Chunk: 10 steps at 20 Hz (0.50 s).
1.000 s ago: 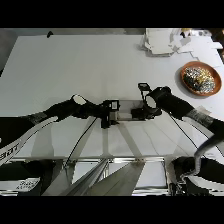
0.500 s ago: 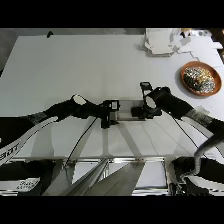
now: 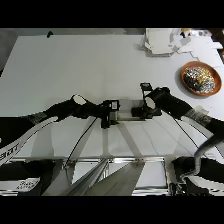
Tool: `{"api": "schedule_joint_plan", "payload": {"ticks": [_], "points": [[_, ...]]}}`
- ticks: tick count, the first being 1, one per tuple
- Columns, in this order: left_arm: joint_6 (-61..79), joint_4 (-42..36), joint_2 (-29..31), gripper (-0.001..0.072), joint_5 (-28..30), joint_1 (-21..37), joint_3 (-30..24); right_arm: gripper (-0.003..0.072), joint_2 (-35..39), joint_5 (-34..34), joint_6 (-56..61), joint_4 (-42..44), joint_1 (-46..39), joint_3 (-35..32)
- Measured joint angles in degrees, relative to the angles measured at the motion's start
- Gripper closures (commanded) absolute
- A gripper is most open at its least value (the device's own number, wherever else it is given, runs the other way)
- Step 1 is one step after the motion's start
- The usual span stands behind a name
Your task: Fold the box and place the chain.
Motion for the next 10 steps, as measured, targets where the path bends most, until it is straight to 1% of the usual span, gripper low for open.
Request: {"api": "schedule_joint_plan", "payload": {"ticks": [3, 4, 5, 6, 7, 9, 10], "points": [[-0.02, 0.00, 0.00, 0.0640, 0.00, 0.00, 0.00, 0.0669, -0.02, -0.09, -0.24, 0.04, 0.00, -0.81], [-0.02, -0.02, 0.00, 0.0640, 0.00, 0.00, 0.00, 0.0633, -0.02, -0.17, -0.44, 0.09, 0.00, -0.98], [-0.02, -0.02, 0.00, 0.0640, 0.00, 0.00, 0.00, 0.0557, -0.02, -0.26, -0.66, 0.07, 0.00, -1.09], [-0.02, -0.02, 0.00, 0.0640, 0.00, 0.00, 0.00, 0.0545, -0.02, -0.22, -0.81, -0.09, 0.02, -1.18], [-0.02, -0.02, 0.00, 0.0640, 0.00, 0.00, 0.00, 0.0557, -0.02, -0.24, -0.87, -0.07, 0.02, -1.25], [-0.02, -0.02, 0.00, 0.0640, 0.00, 0.00, 0.00, 0.0668, -0.02, -0.59, -0.90, 0.13, 0.00, -1.36], [-0.02, 0.00, 0.00, 0.0640, 0.00, 0.00, 0.00, 0.0670, -0.02, -0.57, -0.85, 0.31, -0.02, -1.38]]}}
